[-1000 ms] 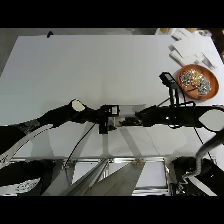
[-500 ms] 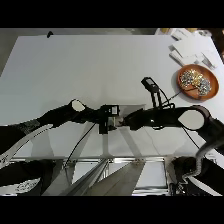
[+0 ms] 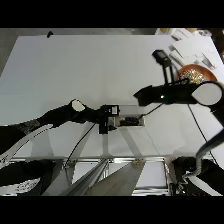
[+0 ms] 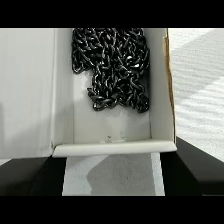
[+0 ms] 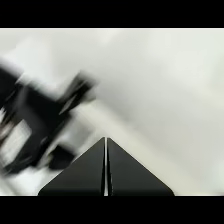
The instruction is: Fold the box and place the chain.
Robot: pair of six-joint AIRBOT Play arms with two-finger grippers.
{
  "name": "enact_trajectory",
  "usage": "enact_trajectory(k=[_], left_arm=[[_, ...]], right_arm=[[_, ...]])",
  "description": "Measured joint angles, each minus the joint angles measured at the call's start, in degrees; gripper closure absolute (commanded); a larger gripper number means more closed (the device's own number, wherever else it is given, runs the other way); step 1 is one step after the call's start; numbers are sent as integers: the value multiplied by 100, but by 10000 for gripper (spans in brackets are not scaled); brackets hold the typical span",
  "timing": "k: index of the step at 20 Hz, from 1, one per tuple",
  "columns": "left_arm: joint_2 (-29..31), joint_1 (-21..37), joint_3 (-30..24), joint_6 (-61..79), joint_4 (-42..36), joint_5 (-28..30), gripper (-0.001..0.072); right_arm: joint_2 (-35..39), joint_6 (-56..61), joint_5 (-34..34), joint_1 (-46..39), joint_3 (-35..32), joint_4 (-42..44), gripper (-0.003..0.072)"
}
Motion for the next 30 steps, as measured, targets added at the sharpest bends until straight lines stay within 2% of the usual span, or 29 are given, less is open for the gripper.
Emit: enact_trajectory(k=[3, 4, 6, 7, 13, 21, 24, 29, 30], left_arm=[[0, 0, 0, 0, 0, -2, 388], [0, 0, 0, -2, 0, 0, 388], [0, 0, 0, 0, 0, 0, 388], [0, 0, 0, 0, 0, -2, 388], [0, 0, 0, 0, 0, 0, 388], [0, 0, 0, 0, 0, 0, 388], [0, 0, 0, 0, 0, 0, 388], [0, 0, 0, -2, 0, 0, 388], [0, 0, 0, 0, 0, -2, 388]], right_arm=[[-256, 348, 175, -678, 177, -916, 669], [-398, 511, 275, -850, 195, -1272, 631], [-730, 750, 446, -1113, 162, -1847, 362], [-907, 824, 503, -1202, 122, -2065, 340], [-1781, 1021, 581, -1364, -22, -2573, 350], [-2400, 1088, 372, -1386, -48, -2706, 395], [-2549, 1117, 354, -1386, -48, -2723, 491], [-2680, 1213, 442, -1386, -48, -2830, 501], [-2712, 1237, 461, -1386, -50, -2846, 612]])
